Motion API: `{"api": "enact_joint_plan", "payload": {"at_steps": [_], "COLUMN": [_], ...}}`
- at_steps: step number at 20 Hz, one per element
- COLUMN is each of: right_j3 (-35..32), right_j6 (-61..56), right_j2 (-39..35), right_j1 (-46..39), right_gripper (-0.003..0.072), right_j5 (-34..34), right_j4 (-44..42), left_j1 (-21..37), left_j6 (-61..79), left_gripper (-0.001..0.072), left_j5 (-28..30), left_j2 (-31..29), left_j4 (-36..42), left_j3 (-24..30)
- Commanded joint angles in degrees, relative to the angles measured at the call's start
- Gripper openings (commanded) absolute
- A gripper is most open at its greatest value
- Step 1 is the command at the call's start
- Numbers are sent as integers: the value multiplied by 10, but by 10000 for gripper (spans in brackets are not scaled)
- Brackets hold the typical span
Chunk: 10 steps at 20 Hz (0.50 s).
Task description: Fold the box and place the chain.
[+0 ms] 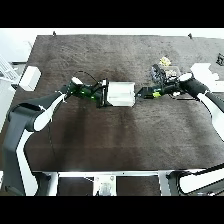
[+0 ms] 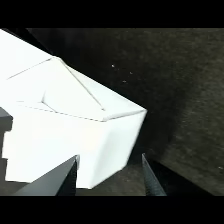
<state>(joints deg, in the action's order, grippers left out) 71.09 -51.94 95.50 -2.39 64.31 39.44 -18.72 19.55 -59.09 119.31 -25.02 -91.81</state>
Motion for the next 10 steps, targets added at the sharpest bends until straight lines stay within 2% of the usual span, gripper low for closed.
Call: {"api": "enact_joint_plan", "payload": {"at_steps": [1,10], "right_j3": [0,13], "right_j6": [2,-7], "right_j2": [0,0], "right_j1": [7,34], "right_gripper": [490,489], "right_j5": [2,-3], "right_j4": [-11,10], "left_j1": [0,0], "left_j6": [0,0], "left_gripper": [526,525], "left_j5": [0,0], "left_j2": [0,0], "left_j4": [0,0], "left_j3": [0,0]}}
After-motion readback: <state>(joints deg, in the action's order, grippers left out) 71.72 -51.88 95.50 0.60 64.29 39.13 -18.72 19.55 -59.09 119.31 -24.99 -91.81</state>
